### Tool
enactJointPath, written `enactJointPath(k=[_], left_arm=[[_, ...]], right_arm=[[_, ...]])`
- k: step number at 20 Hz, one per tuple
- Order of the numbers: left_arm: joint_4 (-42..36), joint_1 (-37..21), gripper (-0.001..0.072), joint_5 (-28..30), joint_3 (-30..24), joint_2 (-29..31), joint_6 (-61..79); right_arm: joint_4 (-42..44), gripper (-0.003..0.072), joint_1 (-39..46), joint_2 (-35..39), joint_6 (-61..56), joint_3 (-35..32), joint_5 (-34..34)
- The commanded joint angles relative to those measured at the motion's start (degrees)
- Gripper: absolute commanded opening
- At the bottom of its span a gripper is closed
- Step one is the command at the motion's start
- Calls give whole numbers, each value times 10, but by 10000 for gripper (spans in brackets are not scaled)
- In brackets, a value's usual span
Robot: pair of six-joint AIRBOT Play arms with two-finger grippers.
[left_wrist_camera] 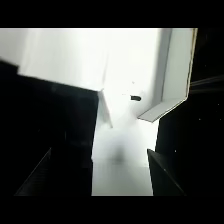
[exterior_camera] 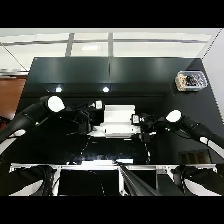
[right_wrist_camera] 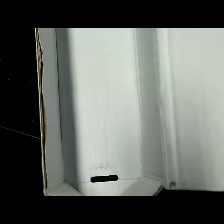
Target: Fold the box and place the chain.
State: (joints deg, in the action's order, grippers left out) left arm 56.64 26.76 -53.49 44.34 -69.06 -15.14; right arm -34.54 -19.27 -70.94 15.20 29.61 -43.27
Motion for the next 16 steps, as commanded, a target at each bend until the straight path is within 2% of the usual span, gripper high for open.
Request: enactJointPath(k=[1, 3, 4, 5, 7, 9, 10, 12, 16], left_arm=[[-38, 22, 685, 7, -7, -35, 68], [-39, 33, 557, 9, -7, -49, 68], [-47, 38, 461, 8, -7, -53, 63], [-58, 43, 422, 9, -7, -57, 57], [-67, 52, 420, 9, -7, -65, 57], [-69, 59, 360, 10, -7, -68, 57], [-73, 60, 319, 10, -7, -68, 57], [-76, 60, 163, 17, -7, -68, 57], [-77, 60, 164, 43, -7, -68, 55]], right_arm=[[0, 227, 0, 0, -1, 0, 0], [0, 228, 0, 0, -1, 0, 0], [0, 227, 0, 0, -1, 0, 0], [0, 227, 0, 0, -1, 0, 0], [0, 228, 0, 0, -1, 0, 0], [0, 228, 0, 0, -1, 0, 0], [0, 227, 0, 0, -1, 0, 0], [0, 227, 0, 0, -1, 0, 0], [0, 227, 0, 0, -1, 0, 0]])
